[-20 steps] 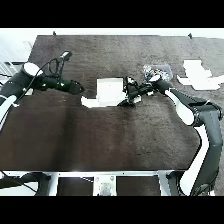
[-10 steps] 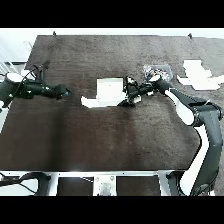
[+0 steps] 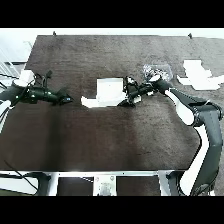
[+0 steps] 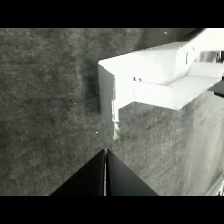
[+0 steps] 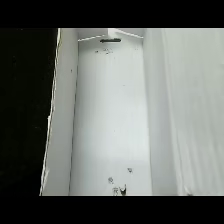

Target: Fold the box and place the chain.

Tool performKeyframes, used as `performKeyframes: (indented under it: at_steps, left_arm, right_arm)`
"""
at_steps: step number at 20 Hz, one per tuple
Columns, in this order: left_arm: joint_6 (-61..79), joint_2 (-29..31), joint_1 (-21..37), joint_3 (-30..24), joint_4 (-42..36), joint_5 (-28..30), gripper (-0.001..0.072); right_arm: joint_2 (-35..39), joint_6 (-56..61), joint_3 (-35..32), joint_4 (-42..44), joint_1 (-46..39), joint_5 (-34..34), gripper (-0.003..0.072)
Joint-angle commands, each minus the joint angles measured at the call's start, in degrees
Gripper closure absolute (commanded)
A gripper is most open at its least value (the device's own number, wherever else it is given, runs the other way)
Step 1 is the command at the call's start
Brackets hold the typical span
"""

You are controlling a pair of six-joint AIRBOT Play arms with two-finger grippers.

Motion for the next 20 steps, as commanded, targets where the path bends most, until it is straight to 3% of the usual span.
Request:
performKeyframes:
  at_steps: [1, 8, 14, 20]
  left_arm:
    - [0.6, -3.7, 0.1, 0.0, -3.3, 0.6, 0.0694]
    - [0.7, -6.3, -6.8, 0.0, -3.8, 8.9, 0.0694]
    - [-0.6, -9.2, -11.9, 0.9, -4.5, 12.5, 0.0693]
    - [-1.4, -9.1, -13.3, 3.6, -5.2, 10.5, 0.0665]
  right_arm:
    - [0.0, 0.0, 0.0, 0.0, 0.0, 0.0, 0.01]
    - [0.0, 0.0, 0.0, 0.0, 0.0, 0.0, 0.01]
    - [0.0, 0.0, 0.0, 0.0, 0.0, 0.0, 0.01]
    - [0.0, 0.0, 0.0, 0.0, 0.0, 0.0, 0.01]
